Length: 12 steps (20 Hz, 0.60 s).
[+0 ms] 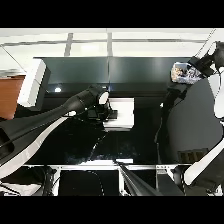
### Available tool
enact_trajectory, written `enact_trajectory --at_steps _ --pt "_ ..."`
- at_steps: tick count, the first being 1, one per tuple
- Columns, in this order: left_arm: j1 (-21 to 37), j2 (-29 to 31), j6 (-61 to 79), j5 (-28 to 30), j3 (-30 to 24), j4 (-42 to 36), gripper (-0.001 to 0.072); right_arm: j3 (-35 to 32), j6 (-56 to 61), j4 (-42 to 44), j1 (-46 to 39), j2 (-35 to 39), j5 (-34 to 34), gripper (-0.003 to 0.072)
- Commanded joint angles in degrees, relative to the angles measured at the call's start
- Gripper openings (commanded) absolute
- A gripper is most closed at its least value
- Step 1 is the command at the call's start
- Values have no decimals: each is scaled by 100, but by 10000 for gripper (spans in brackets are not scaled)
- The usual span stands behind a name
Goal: Fold the box and place the chain.
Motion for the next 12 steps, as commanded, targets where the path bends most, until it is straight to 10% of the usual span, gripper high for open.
enact_trajectory --at_steps 1,7,10,12 --pt "2 4 2 -11 7 0 29 11 -9 4 -22 -155 -151 658" --pt "2 4 0 -24 7 0 29 4 -55 61 -22 -275 -286 644" --pt "2 4 2 -48 7 0 29 7 -101 153 -22 -251 -223 86" --pt "2 4 0 -48 7 0 29 7 -221 151 -22 -122 -195 18"
